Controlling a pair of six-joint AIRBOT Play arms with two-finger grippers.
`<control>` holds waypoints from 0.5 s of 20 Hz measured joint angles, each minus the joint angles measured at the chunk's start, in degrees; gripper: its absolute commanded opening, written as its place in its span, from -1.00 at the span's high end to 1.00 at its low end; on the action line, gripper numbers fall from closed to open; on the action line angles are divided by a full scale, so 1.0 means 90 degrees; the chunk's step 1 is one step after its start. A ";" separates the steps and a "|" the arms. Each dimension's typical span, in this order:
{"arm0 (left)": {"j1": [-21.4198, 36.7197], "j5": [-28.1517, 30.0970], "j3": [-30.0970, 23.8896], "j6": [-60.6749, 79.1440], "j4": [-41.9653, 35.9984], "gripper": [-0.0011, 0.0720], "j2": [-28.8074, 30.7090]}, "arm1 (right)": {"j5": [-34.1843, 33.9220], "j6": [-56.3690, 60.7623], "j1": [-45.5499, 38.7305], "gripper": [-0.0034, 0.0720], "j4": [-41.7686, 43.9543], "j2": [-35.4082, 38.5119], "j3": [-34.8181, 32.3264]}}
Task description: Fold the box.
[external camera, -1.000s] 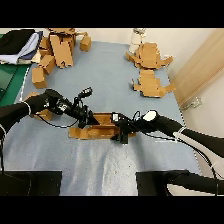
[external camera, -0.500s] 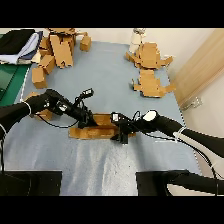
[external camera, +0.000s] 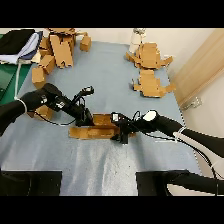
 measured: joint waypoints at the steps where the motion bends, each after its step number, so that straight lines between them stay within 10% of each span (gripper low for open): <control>1: 0.0000 -0.0078 0.0032 -0.0321 0.0410 0.95 0.0158 | 0.0000 0.0000 0.0000 -0.42 0.0000 0.0000 0.0000; 6: -0.0078 -0.0974 0.0097 -0.2509 0.1790 0.95 0.0770 | 0.0000 0.0000 0.0000 -0.42 0.0000 0.0000 0.0000; 10: -0.0559 -0.1042 0.0107 -0.3410 0.1076 0.95 0.0833 | 0.0000 0.0000 0.0000 -0.42 0.0000 0.0000 0.0000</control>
